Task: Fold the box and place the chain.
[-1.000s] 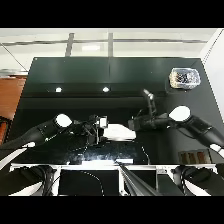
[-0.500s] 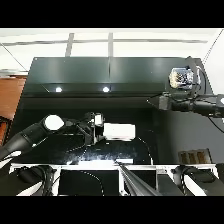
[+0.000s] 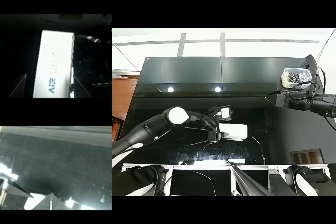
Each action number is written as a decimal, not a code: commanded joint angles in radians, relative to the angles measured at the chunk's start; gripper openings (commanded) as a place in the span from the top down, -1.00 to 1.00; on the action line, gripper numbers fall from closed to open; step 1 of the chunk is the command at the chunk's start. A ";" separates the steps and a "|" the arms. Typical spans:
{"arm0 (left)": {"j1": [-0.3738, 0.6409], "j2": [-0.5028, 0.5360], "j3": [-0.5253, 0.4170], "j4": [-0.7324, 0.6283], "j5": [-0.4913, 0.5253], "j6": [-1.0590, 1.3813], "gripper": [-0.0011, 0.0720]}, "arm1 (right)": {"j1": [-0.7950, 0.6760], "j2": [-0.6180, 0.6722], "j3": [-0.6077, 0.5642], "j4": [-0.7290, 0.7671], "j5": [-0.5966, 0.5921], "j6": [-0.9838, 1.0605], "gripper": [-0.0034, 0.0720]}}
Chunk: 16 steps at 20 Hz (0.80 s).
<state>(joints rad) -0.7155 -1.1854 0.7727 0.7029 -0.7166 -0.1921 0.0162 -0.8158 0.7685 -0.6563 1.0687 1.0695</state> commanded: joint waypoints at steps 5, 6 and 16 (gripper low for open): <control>-0.027 -0.134 0.071 0.081 -0.109 -0.052 -0.96 | -0.002 0.001 0.000 -0.003 -0.021 0.008 0.81; -0.027 -0.136 0.071 0.082 -0.119 -0.052 -0.96 | -0.002 0.001 0.000 -0.003 -0.021 0.008 0.81; -0.024 -0.103 0.072 0.082 -0.077 -0.052 -0.96 | -0.002 0.001 0.000 -0.004 -0.020 0.019 0.81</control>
<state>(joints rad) -0.7395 -1.3041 0.8433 0.7883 -0.7975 -0.2440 0.0143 -0.8158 0.7689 -0.6598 1.0485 1.0855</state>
